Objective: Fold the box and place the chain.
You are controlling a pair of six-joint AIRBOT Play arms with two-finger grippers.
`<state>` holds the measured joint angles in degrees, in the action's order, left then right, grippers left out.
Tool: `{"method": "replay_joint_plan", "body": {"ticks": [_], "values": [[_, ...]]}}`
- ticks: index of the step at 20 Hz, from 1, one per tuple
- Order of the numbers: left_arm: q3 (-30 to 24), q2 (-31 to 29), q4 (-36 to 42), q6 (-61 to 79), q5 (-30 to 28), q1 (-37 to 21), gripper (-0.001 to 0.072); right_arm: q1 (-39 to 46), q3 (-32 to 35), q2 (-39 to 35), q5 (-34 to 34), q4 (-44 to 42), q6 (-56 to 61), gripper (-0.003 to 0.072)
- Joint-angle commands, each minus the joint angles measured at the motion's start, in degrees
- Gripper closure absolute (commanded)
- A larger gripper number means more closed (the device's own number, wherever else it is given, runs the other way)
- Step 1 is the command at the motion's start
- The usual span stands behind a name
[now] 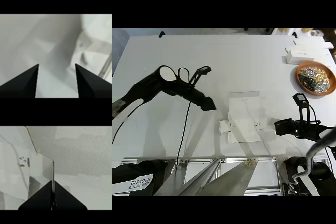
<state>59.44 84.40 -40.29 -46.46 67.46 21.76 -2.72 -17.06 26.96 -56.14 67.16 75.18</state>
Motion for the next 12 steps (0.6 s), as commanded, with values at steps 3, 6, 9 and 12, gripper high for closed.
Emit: {"method": "replay_joint_plan", "body": {"ticks": [3,6,9,12], "values": [[0.0,8.2,20.4,19.6,-2.1,2.6,0.0194,-0.1,0.0,0.0,0.0,-0.1,0.0,0.0669],[0.0,11.2,25.6,22.9,-3.1,4.2,0.0193,-0.1,0.0,0.0,0.0,-0.1,0.0,0.0669],[0.1,12.3,26.0,24.0,-4.4,5.8,0.0194,-0.1,0.0,0.0,0.0,-0.2,0.0,0.0669],[0.1,13.0,26.1,24.2,-3.6,6.5,0.0194,-0.1,0.0,0.0,0.0,-0.2,0.0,0.0669]]}}
